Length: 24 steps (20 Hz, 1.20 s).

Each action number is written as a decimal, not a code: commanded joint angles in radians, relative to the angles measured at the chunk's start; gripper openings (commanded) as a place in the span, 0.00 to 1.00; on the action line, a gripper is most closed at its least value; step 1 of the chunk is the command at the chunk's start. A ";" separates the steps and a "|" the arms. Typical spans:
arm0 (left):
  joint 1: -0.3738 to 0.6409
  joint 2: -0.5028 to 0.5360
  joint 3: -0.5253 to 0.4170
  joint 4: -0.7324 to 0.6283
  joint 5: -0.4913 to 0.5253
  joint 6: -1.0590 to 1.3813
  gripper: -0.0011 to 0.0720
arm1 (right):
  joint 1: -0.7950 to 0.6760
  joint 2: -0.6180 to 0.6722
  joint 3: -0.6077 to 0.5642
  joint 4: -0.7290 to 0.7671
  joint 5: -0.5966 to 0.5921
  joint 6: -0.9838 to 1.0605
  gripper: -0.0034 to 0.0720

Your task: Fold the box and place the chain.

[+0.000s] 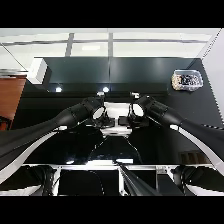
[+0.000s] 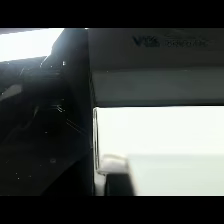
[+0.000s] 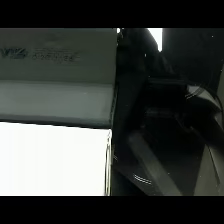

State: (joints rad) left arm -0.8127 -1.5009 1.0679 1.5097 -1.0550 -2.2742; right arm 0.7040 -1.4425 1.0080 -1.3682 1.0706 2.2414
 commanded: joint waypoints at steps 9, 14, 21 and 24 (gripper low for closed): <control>0.001 0.000 0.000 0.000 0.002 0.000 0.05 | -0.009 0.138 0.001 0.003 0.051 -0.240 0.43; 0.001 0.000 0.000 0.000 0.014 0.000 0.05 | -0.080 0.387 0.001 -0.275 0.138 -0.363 0.43; 0.000 0.000 0.000 0.000 0.034 0.000 0.05 | -0.576 0.429 -0.142 -0.702 -0.128 -0.249 0.43; 0.000 0.000 0.000 0.000 0.031 0.000 0.05 | -0.821 0.367 -0.192 -0.468 -0.263 -0.231 1.00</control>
